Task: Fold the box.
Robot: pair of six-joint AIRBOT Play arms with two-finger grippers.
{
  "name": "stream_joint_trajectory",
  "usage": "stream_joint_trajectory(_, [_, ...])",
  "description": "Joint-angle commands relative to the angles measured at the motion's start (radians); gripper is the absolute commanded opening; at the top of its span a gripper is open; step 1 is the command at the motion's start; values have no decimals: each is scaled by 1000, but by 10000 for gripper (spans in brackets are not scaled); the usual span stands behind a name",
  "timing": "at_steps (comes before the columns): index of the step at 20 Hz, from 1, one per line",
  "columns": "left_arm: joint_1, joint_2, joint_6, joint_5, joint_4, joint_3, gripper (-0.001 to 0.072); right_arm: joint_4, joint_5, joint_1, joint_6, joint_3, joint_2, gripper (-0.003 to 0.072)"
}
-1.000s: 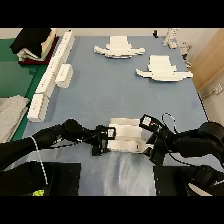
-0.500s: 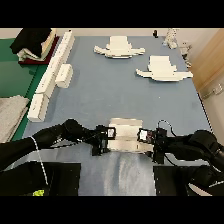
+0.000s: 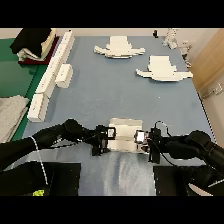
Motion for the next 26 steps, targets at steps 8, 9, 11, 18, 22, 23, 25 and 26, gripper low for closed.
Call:
stream_joint_trajectory(8, [0,0,0,0,0,1,599,107,92,2,-125,0,-58,100])
stream_joint_trajectory(9, [0,0,0,0,0,1,599,118,104,2,-140,0,-71,100])
stream_joint_trajectory(11, [0,0,0,0,0,1,599,127,124,2,-154,0,-92,181])
stream_joint_trajectory(18, [0,0,0,0,0,1,599,123,139,1,-180,0,-100,627])
stream_joint_trajectory(22, [0,0,0,0,0,1,599,121,134,1,-179,3,-100,618])
stream_joint_trajectory(23, [0,0,0,0,0,1,599,117,125,0,-179,4,-98,617])
stream_joint_trajectory(25, [0,0,0,0,0,1,599,108,95,0,-147,6,-92,608])
stream_joint_trajectory(26, [0,0,0,0,0,1,599,78,75,-1,-108,11,-91,518])
